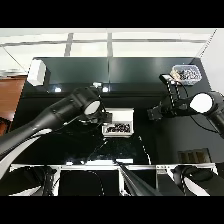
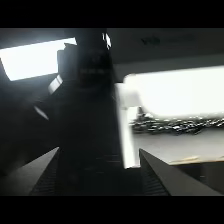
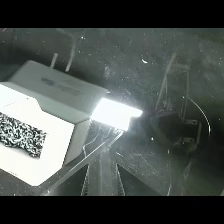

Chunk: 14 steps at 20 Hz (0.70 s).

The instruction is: Fold the box and place the chain.

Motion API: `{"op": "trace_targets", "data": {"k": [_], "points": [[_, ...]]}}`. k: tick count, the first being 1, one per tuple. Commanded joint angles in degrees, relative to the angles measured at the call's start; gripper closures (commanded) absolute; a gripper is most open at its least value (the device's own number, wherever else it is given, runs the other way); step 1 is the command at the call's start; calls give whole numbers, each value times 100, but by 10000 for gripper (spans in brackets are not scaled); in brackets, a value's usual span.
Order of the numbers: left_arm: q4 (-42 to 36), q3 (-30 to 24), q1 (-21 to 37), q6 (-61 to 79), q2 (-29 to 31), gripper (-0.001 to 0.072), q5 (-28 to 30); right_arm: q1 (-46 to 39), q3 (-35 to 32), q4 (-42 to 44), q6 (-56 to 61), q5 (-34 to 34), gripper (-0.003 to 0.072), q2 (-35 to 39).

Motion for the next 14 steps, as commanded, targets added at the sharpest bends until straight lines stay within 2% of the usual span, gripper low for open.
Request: {"op": "trace_targets", "data": {"k": [1, 4, 6, 7, 9, 11, 12, 14], "points": [[951, -280, 138, 468, 737, 142, -664, 0, -2, 2, 4, -98, 476, 4], [1060, -1128, 905, 564, 1445, 143, -890, 0, -4, 2, 4, -96, 476, 4], [741, -1864, 1589, 549, 1956, 147, -612, 0, -4, 42, 4, -24, 476, 4], [348, -2299, 1985, 623, 2208, 148, -293, 0, -4, 57, 4, 13, 476, 4], [-1346, -3115, 2691, 2273, 2549, 149, 713, 0, -4, 63, 39, 33, 476, 4], [-3353, -3689, 3060, 4660, 2621, 148, 1368, 2, -4, 63, 181, 33, 476, 4], [-4015, -3845, 3086, 5735, 2599, 148, 1582, 2, -4, 61, 245, 33, 476, 4], [-4581, -3926, 2994, 7195, 2549, 148, 1858, 0, -4, 59, 334, 28, 476, 4]]}}
